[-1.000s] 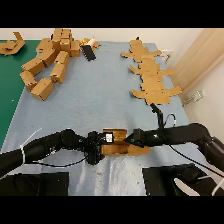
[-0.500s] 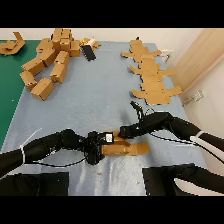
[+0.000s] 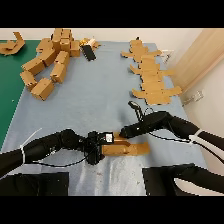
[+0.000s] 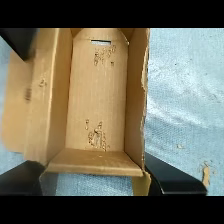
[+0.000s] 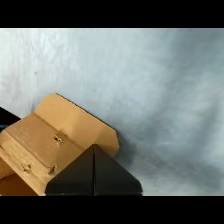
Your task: Fold the box.
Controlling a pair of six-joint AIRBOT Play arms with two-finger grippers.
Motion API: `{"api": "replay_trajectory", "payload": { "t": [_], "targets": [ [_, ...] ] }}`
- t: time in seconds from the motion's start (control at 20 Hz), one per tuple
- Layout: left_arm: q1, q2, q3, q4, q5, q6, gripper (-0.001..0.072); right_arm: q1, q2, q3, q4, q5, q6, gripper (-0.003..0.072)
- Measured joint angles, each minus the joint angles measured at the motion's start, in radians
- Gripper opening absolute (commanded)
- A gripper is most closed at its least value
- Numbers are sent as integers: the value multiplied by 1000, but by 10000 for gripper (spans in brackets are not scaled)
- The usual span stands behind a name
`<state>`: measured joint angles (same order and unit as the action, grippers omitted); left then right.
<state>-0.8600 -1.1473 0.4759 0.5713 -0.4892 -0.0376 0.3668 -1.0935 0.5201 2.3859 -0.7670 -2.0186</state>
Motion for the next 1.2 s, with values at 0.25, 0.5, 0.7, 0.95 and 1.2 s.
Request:
{"api": "replay_trajectory", "payload": {
  "t": [0.25,0.5,0.7,0.95,1.2],
  "targets": [
    [0,0,0,0,0,0,610,-43,257,4,-230,-30,77,3],
    [0,0,0,0,0,0,609,18,486,-37,-343,-273,63,92],
    [0,0,0,0,0,0,609,113,599,-147,-397,-352,-78,458],
    [0,0,0,0,0,0,609,197,588,-230,-447,-210,-297,458],
    [0,0,0,0,0,0,609,221,520,-244,-447,-47,-405,458]
  ]
}}
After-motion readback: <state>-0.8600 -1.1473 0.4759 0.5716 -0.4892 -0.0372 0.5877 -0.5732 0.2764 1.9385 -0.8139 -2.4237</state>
